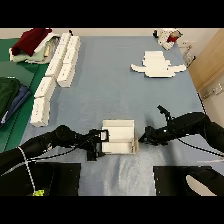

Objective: Fold the box.

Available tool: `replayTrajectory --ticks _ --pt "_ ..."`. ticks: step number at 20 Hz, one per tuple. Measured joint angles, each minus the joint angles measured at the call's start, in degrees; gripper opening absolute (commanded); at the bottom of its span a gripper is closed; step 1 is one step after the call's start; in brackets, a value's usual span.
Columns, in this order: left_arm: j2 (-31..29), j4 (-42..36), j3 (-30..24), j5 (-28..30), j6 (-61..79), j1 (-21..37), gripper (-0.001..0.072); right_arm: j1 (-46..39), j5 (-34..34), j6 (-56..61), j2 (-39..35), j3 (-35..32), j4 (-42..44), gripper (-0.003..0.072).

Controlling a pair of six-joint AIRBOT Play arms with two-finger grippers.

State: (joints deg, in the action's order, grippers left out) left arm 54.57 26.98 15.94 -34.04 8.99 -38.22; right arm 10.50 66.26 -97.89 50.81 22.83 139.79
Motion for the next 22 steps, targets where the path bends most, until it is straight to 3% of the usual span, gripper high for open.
replayTrajectory --ticks 4,6,14,20,22 --pt "0.0 0.0 0.0 0.0 0.0 0.0 0.0472 4.9 -0.8 -0.1 -0.6 1.3 0.0 0.0313" --pt "0.0 0.0 0.0 0.0 0.0 0.0 0.0472 7.2 -1.9 -0.1 -0.6 1.6 0.0 0.0535" --pt "0.0 0.0 0.0 0.0 0.0 0.0 0.0472 16.7 -7.5 3.5 1.0 4.4 -7.1 0.0502" --pt "0.0 0.0 0.0 0.0 0.0 0.0 0.0472 31.6 -8.7 29.3 5.2 13.9 -28.8 0.0500" --pt "0.0 0.0 0.0 0.0 0.0 0.0 0.0472 36.4 -6.6 37.9 8.9 17.5 -34.8 0.0447"
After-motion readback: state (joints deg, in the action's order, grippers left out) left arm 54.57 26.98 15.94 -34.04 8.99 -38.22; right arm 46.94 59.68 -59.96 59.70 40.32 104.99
